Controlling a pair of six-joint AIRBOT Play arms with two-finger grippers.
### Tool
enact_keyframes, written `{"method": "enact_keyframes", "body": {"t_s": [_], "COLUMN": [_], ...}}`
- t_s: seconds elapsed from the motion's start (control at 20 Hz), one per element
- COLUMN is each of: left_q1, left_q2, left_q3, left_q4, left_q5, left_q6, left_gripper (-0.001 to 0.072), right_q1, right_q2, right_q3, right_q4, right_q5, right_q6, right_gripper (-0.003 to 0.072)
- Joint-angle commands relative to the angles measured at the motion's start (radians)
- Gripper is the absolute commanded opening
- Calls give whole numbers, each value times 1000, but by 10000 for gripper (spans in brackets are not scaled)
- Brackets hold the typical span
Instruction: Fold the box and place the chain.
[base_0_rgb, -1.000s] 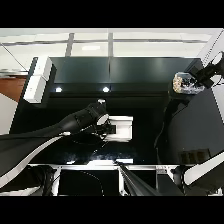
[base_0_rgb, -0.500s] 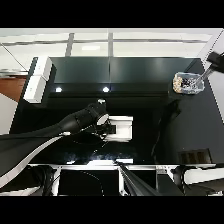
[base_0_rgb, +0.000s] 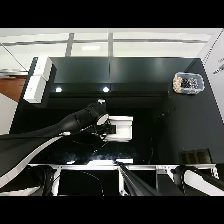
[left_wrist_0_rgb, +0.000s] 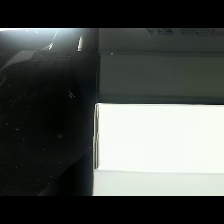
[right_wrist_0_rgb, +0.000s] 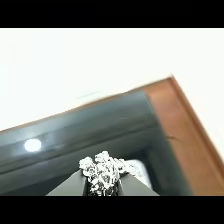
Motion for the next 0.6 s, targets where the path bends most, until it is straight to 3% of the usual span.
{"method": "enact_keyframes", "body": {"t_s": [0.0, 0.3, 0.45, 0.55], "left_q1": [1, 1, 1, 1], "left_q2": [0, 0, 0, 0], "left_q3": [0, 0, 0, 0], "left_q4": [0, 0, 0, 0], "left_q5": [1, 1, 2, 2], "left_q6": [0, 0, 0, 0], "left_gripper": [32, 32, 32, 32], "right_q1": [30, 233, 333, 400], "right_q2": [134, 397, 428, 428], "right_q3": [-39, -301, -390, -442], "right_q4": [140, 173, 278, 359], "right_q5": [95, 241, 360, 358], "right_q6": [-74, -223, -270, -270], "right_gripper": [38, 37, 36, 37]}}
